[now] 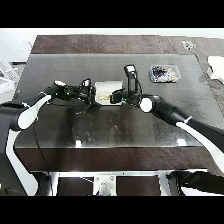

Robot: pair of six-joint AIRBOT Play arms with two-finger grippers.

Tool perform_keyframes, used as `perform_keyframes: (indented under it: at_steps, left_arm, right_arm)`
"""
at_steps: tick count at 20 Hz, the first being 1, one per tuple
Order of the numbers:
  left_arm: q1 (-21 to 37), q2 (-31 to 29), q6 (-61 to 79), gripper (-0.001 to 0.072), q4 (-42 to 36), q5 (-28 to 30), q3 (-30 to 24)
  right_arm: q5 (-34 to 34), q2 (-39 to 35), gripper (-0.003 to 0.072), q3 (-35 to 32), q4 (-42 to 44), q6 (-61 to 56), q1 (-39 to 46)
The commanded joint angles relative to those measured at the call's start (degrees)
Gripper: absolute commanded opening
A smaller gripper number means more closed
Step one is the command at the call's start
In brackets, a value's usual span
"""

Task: Fold the box and place the chain.

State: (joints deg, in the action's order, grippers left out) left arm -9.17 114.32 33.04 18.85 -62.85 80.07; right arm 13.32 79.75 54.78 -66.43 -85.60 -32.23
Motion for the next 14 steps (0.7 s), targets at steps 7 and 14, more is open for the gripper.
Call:
perform_keyframes:
  at_steps: [7,14]
  left_arm:
    - [0.0,0.0,0.0,0.049,0.0,0.1,0.0]
    - [0.0,0.0,0.0,0.049,0.0,0.1,0.0]
  right_arm:
    - [-2.9,4.8,0.0543,0.0,0.0,-0.3,0.5]
    - [-2.8,-8.3,0.0493,6.2,-0.3,14.5,0.7]
